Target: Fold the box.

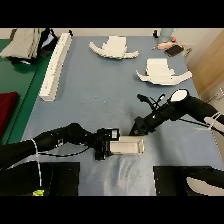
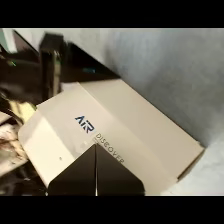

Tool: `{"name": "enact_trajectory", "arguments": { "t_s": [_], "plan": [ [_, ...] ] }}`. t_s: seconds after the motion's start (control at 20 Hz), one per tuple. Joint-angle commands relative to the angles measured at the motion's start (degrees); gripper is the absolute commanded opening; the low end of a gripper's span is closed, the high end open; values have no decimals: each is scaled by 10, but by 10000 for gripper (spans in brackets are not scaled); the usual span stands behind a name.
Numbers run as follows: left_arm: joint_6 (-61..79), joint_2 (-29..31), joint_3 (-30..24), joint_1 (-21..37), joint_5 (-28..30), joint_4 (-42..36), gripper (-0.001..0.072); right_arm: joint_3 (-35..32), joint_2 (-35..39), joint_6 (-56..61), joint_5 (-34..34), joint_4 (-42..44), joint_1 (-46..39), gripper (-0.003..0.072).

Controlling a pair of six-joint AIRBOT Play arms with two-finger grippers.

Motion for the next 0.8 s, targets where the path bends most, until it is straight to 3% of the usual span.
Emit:
{"name": "enact_trajectory", "arguments": {
  "t_s": [0.0, 0.5, 0.75],
  "plan": [
    [0, 0, 0, 0, 0, 0, 471, -23, 39, -14, -46, -68, 78, 0],
    [0, 0, 0, 0, 0, 0, 471, -52, 198, -14, -253, -249, 252, 0],
    [0, 0, 0, 0, 0, 0, 471, -133, 283, -3, -373, -377, 361, 0]
  ]
}}
